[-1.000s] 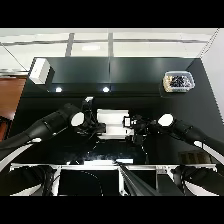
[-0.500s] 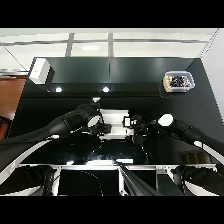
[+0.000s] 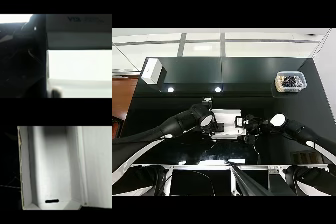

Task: Fold the box and place the chain.

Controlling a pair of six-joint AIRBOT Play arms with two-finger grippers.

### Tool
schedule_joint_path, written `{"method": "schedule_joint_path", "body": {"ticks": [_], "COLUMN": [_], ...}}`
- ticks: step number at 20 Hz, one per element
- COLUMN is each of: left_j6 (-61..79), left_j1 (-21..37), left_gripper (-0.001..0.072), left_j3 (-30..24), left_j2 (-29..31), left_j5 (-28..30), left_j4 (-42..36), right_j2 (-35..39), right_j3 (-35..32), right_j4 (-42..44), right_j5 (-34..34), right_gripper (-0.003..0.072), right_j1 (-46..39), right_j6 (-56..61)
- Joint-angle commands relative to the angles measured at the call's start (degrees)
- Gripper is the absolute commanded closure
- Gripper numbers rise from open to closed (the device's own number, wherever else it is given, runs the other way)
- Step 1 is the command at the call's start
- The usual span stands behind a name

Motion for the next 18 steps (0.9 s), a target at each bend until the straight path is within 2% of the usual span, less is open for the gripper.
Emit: {"method": "schedule_joint_path", "body": {"ticks": [1, 2, 5, 6, 7, 13, 14, 15, 16, 18], "left_j6": [-0.4, -0.4, -0.5, -0.5, -0.5, -0.3, -0.2, -0.2, -0.2, 0.1], "left_j1": [0.1, 0.1, 0.1, 0.1, 0.1, 0.3, 0.3, 0.3, 0.3, 0.3], "left_gripper": [0.0336, 0.0315, 0.0324, 0.0482, 0.0687, 0.0687, 0.0687, 0.0687, 0.0687, 0.0687], "left_j3": [0.3, 0.3, 0.3, 0.3, 0.3, 0.3, 0.3, 0.3, 0.3, 0.3], "left_j2": [0.0, 0.0, 0.0, 0.0, 0.0, 0.0, 0.0, 0.0, 0.0, 0.0], "left_j5": [-0.6, -0.5, -0.5, -0.5, -0.2, -0.7, -0.7, -0.8, -0.8, -1.2], "left_j4": [-0.2, -0.2, 0.0, 0.0, 0.0, 0.2, 0.2, 0.2, 0.2, 0.2], "right_j2": [0.0, 0.0, 0.0, 0.0, 0.0, 0.0, 0.0, 0.0, 0.0, 0.3], "right_j3": [0.0, 0.0, 0.0, 0.0, 0.0, 0.0, 0.0, 0.0, 0.0, 0.0], "right_j4": [0.0, 0.0, 0.0, 0.0, 0.0, 0.0, 0.0, 0.7, 1.3, 1.2], "right_j5": [0.0, 0.0, 0.0, 0.0, 0.0, 0.0, 0.0, 0.1, 0.2, 0.2], "right_gripper": [0.0495, 0.0495, 0.0495, 0.0495, 0.0495, 0.0494, 0.0401, 0.0271, 0.0271, 0.0224], "right_j1": [0.0, 0.0, 0.0, 0.0, 0.0, 0.0, 0.0, 0.0, 0.0, 0.0], "right_j6": [0.0, 0.0, 0.0, 0.0, 0.0, 0.0, 0.0, 0.1, 0.1, 0.4]}}
